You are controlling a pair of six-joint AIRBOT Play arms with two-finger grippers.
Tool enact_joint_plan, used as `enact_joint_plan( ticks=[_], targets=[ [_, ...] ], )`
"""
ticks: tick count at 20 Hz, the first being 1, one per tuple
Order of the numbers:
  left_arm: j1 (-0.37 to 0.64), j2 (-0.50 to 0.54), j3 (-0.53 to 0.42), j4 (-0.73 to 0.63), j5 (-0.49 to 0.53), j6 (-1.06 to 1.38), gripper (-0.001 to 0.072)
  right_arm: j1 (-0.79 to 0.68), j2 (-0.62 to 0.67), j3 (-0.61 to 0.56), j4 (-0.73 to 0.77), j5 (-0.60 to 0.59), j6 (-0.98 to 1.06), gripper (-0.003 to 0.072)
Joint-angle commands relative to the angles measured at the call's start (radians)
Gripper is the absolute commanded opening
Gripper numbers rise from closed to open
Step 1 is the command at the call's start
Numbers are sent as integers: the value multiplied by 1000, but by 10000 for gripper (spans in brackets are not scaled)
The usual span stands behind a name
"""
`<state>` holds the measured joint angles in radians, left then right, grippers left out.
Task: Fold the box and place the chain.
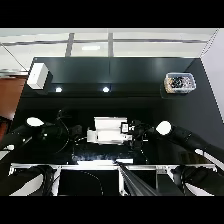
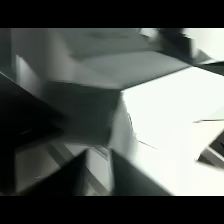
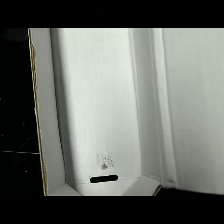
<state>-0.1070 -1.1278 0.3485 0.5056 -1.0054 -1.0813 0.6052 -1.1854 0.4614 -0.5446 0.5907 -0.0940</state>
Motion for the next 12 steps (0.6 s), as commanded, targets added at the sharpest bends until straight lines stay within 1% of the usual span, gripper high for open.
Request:
enact_joint_plan(
  ticks=[1,2,3,6,11,12],
  targets=[
    [-34,-3,81,-13,-52,8,465,1,0,1,0,0,0,246],
    [-34,-3,99,-11,-69,8,628,1,0,1,0,0,0,246],
    [-35,-3,113,-9,-85,8,675,1,0,1,0,0,0,246],
    [-51,-3,125,-17,-104,8,675,1,0,1,0,0,1,246],
    [-140,-4,125,-12,-65,8,664,1,0,1,0,0,0,246],
    [-150,-4,125,-9,-64,7,557,1,0,1,0,0,0,246]
  ],
)
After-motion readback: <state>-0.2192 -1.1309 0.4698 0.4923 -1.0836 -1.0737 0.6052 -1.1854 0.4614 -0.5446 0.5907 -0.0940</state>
